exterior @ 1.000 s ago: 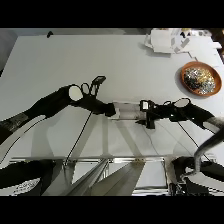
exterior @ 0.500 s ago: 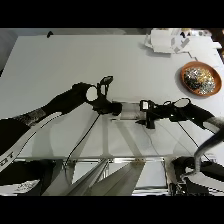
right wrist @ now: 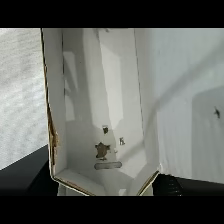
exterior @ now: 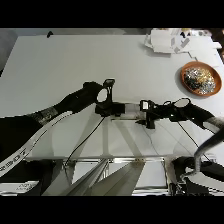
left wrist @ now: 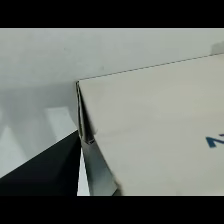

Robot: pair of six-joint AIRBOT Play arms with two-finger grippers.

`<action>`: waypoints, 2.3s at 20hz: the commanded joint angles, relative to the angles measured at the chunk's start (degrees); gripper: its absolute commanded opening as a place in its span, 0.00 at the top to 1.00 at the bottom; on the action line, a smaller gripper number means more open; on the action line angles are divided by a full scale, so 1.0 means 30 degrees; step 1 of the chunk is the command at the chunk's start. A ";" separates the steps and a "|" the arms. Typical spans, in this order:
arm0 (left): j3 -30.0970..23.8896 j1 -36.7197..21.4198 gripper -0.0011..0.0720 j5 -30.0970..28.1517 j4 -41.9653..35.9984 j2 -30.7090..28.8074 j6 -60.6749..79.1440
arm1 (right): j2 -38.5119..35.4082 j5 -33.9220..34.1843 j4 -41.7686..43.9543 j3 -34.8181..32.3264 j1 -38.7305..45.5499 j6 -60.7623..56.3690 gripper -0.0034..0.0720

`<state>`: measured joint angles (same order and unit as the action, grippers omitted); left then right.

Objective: Fold the box and place the chain.

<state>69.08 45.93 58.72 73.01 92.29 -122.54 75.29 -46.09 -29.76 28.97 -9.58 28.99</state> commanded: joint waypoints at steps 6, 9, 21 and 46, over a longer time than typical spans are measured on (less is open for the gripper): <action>0.2237 0.0561 0.53 0.3847 0.1792 0.1399 -0.2674 | -0.0015 0.0007 0.0000 0.0000 0.0007 0.0000 0.56; 0.3198 0.0852 0.62 0.4561 0.2113 0.1974 -0.2696 | -0.0015 0.0015 0.0000 0.0000 0.0007 0.0000 0.56; 0.3643 0.1268 0.73 0.4641 0.4044 0.2703 -0.6033 | -0.0015 0.0007 0.0000 0.0000 0.0007 0.0000 0.56; 0.3643 0.1042 0.78 0.4226 0.3956 0.2535 -0.3665 | -0.0015 0.0007 0.0000 0.0000 0.0007 0.0000 0.56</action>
<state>79.96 49.19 72.58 84.62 99.98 -134.50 75.29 -46.09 -29.78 28.97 -9.58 28.97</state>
